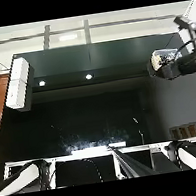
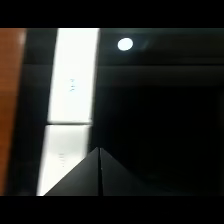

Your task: Fold the box and place the chain.

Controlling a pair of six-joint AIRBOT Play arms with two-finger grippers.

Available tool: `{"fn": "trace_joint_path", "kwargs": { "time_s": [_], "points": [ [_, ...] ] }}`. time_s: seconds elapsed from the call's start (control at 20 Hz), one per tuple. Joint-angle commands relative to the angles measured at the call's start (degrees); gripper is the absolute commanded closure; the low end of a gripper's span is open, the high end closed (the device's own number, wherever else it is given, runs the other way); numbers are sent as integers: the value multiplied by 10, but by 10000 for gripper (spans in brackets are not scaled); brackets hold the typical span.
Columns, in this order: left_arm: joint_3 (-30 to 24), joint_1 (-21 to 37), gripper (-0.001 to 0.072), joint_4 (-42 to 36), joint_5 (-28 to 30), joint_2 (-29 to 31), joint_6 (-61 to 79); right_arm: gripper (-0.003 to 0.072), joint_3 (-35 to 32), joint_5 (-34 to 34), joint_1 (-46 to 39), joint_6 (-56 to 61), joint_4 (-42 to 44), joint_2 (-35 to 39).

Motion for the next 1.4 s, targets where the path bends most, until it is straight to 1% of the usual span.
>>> {"fn": "trace_joint_path", "kwargs": {
  "time_s": [0.0,0.05,0.1,0.2,0.25,0.3,0.35,0.45,0.55,0.65,1.35],
  "points": [
    [-53,-43,687,-61,-45,91,-4,683,-22,-107,0,20,-80,55],
    [-96,-67,687,-57,-22,129,-2,683,-51,-160,0,20,-90,67],
    [-152,-94,687,-57,21,174,1,684,-89,-227,0,19,-94,77],
    [-268,-137,686,-57,123,254,1,681,-170,-371,0,20,-93,84],
    [-316,-149,685,-57,167,282,1,679,-207,-438,0,19,-94,84],
    [-356,-155,685,-57,195,302,1,679,-233,-487,0,19,-94,84],
    [-379,-154,684,-56,203,311,1,678,-249,-511,0,19,-94,84],
    [-395,-154,683,-39,198,310,1,677,-251,-500,0,20,-93,84],
    [-396,-155,684,-39,187,310,0,677,-251,-463,0,19,-94,84],
    [-396,-155,683,-44,186,309,0,677,-251,-445,0,19,-94,84],
    [-396,-155,684,-44,186,309,0,677,-251,-445,0,19,-94,84]
  ]
}}
